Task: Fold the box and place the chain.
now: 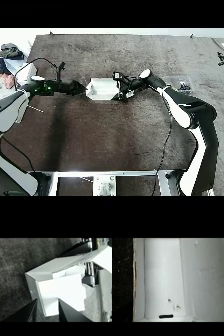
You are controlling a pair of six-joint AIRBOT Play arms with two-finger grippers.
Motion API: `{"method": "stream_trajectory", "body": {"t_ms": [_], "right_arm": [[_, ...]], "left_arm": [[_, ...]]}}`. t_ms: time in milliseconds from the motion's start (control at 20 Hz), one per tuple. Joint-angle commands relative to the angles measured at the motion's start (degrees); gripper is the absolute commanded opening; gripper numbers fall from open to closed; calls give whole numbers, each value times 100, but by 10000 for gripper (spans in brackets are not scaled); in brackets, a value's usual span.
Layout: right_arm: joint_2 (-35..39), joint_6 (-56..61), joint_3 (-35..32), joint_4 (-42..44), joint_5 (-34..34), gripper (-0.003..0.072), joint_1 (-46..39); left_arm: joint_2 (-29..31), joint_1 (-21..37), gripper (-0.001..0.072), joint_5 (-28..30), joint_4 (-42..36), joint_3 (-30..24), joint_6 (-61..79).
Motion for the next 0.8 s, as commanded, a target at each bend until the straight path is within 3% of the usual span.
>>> {"method": "stream_trajectory", "body": {"t_ms": [0, 350, 750], "right_arm": [[-2, 0, 2, 0, 2, 274, -4], [-2, 0, 2, 0, 2, 274, -4], [-2, 0, 2, 0, 4, 274, -4]], "left_arm": [[4, -107, 315, 50, 17, 9, 7], [4, -197, 316, 118, 52, 46, -15], [4, -457, 316, 195, 708, 461, -811]]}}
